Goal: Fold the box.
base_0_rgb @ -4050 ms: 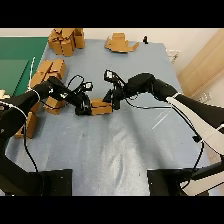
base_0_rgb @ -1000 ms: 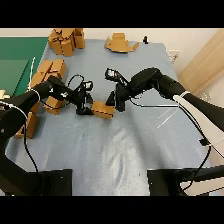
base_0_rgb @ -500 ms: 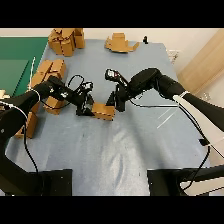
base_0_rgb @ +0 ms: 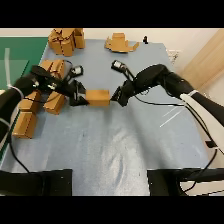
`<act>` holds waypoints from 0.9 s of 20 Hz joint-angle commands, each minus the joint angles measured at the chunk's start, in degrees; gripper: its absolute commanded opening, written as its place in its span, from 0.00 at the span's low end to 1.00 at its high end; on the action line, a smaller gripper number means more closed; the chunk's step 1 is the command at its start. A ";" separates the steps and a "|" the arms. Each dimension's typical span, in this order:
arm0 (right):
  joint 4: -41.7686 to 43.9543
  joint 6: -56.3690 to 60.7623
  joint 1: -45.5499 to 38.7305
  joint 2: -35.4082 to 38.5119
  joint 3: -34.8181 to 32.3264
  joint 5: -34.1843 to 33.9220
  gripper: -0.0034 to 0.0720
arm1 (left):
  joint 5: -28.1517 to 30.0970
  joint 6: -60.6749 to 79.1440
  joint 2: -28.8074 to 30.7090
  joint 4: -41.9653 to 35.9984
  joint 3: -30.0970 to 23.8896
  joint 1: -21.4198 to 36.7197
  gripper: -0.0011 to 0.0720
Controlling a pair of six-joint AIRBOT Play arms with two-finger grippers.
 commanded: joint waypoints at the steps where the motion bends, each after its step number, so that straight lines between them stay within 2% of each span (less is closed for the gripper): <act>1: -2.05 7.69 -2.93 5.07 0.00 1.81 0.05 | 3.13 -18.84 7.26 0.52 0.04 4.96 0.03; 4: -9.14 14.71 -6.29 8.74 -0.50 0.59 0.05 | 8.85 -38.75 16.04 9.35 -0.09 9.09 0.02; 7: -10.80 15.93 -9.90 12.70 -5.86 0.76 0.05 | 10.51 -51.30 27.21 19.39 -3.32 11.82 0.02; 11: -10.62 15.91 -13.38 16.09 -12.52 1.42 0.05 | 6.27 -70.05 40.59 26.49 -14.40 16.28 0.02; 14: -10.69 15.58 -13.94 16.50 -13.07 2.08 0.05 | 4.44 -76.54 49.51 29.44 -23.71 18.18 0.02; 18: -10.93 15.37 -13.94 16.50 -13.07 2.73 0.05 | 3.58 -83.95 62.18 37.11 -31.34 18.25 0.02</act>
